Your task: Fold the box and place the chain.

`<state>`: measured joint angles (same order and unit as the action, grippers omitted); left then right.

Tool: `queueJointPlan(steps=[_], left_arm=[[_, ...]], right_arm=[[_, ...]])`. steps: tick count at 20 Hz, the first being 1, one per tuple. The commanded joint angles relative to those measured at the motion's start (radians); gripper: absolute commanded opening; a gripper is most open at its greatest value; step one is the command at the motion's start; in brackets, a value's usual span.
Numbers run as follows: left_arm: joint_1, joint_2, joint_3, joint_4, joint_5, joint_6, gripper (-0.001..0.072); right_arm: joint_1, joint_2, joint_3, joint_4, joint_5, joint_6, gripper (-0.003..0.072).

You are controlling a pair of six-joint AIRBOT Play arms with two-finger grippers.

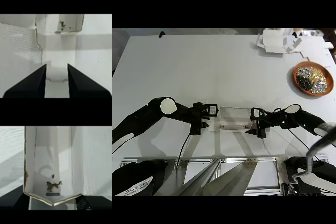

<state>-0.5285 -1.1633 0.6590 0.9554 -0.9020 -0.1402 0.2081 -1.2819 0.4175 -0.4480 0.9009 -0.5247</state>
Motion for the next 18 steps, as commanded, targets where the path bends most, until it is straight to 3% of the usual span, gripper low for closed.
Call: queueJointPlan(steps=[1, 4, 11, 18], left_arm=[[0.058, -0.041, -0.055, -0.124, 0.054, 0.415, 0.0292], [0.081, -0.086, -0.06, -0.2, 0.073, 0.56, 0.0292], [0.077, -0.126, -0.06, -0.302, 0.122, 0.591, 0.0292], [0.011, -0.148, -0.06, -0.364, 0.119, 0.612, 0.0289]], right_arm=[[0.0, 0.0, 0.0, 0.0, 0.0, 0.0, 0.034], [0.0, 0.0, 0.0, 0.0, 0.0, 0.0, 0.034], [0.0, 0.0, 0.0, 0.0, 0.0, 0.0, 0.034], [0.0, 0.0, 0.0, 0.0, 0.0, 0.0, 0.034]])
